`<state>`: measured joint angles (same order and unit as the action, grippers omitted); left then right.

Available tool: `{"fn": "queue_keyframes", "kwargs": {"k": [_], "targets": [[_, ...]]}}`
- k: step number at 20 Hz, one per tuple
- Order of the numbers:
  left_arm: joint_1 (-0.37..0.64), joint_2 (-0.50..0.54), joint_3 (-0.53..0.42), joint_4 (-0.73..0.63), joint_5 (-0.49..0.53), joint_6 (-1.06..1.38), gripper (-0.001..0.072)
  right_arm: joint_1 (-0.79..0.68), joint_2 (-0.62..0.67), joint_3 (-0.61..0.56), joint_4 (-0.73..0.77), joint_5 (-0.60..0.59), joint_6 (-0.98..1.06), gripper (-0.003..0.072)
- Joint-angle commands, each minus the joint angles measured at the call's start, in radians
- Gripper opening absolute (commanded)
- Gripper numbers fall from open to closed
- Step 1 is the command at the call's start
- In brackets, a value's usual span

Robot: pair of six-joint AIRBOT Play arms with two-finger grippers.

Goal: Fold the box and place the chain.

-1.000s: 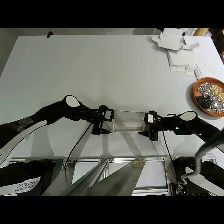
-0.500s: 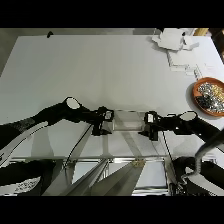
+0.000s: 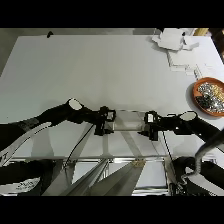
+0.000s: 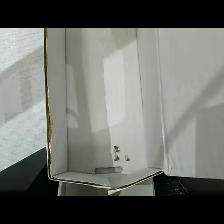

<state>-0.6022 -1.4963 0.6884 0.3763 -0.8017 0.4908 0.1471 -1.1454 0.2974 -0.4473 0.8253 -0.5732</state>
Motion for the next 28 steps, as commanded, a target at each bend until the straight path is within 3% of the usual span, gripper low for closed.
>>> {"fn": "queue_keyframes", "kwargs": {"k": [1, 14, 26, 27, 28], "targets": [[-0.004, -0.02, 0.0, -0.027, 0.004, 0.019, 0.0694, 0.0, 0.0, 0.0, 0.0, 0.001, -0.001, 0.0474], [-0.004, -0.02, 0.0, -0.092, 0.002, 0.044, 0.0693, 0.0, 0.0, 0.0, 0.0, 0.001, -0.001, 0.0474], [-0.03, -0.02, 0.0, -0.072, 0.013, 0.055, 0.069, 0.0, 0.0, 0.0, 0.0, 0.001, -0.001, 0.0474], [-0.031, -0.02, 0.0, -0.072, 0.014, 0.055, 0.0679, 0.0, 0.0, 0.0, 0.0, 0.001, -0.001, 0.0474], [-0.031, -0.02, 0.0, -0.072, 0.013, 0.055, 0.0595, 0.0, 0.0, 0.0, 0.0, 0.001, -0.001, 0.0474]]}}
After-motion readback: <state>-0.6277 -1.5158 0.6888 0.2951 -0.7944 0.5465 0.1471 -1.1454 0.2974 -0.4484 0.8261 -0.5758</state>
